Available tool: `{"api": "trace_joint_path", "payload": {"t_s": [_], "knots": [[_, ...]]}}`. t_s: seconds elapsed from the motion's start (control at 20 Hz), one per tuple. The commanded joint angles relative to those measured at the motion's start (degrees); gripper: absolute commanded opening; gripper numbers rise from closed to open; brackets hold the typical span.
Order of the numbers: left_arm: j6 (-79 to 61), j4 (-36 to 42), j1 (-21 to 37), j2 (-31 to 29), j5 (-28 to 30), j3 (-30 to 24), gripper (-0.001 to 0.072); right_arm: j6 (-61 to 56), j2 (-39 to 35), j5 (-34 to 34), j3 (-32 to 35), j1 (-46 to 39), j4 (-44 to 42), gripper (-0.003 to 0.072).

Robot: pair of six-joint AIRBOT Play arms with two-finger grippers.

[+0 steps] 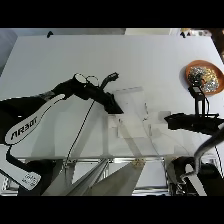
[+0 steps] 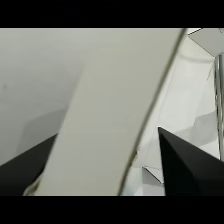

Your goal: Fold the box and place the chain.

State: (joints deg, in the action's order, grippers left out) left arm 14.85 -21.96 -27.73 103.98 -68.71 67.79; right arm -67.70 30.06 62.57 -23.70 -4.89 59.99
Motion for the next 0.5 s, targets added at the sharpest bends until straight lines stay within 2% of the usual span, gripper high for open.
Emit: {"api": "trace_joint_path", "payload": {"t_s": [0.0,0.1,0.2,0.3,0.35,0.45], "knots": [[-3.4,0.9,-1.2,0.2,0.2,0.2,0.0422,0.0,0.0,0.0,0.0,0.1,0.0,0.0016],[-3.4,0.4,-0.7,0.2,0.3,0.2,0.0218,0.0,0.0,0.0,0.0,0.0,0.0,0.0016],[-3.4,0.4,0.4,0.2,0.3,0.2,0.0187,0.0,0.0,0.0,0.0,0.0,0.0,0.0016],[-3.7,0.3,1.4,0.1,0.3,0.2,0.0027,0.0,0.0,0.0,0.0,0.0,0.0,0.0017],[-4.4,0.3,1.8,0.0,0.2,0.2,0.0003,0.0,0.0,0.0,0.0,0.0,0.0,0.0017],[-4.5,0.2,2.1,0.0,0.0,0.2,0.0003,0.0,0.0,0.0,0.0,0.0,-0.1,0.0017]]}}
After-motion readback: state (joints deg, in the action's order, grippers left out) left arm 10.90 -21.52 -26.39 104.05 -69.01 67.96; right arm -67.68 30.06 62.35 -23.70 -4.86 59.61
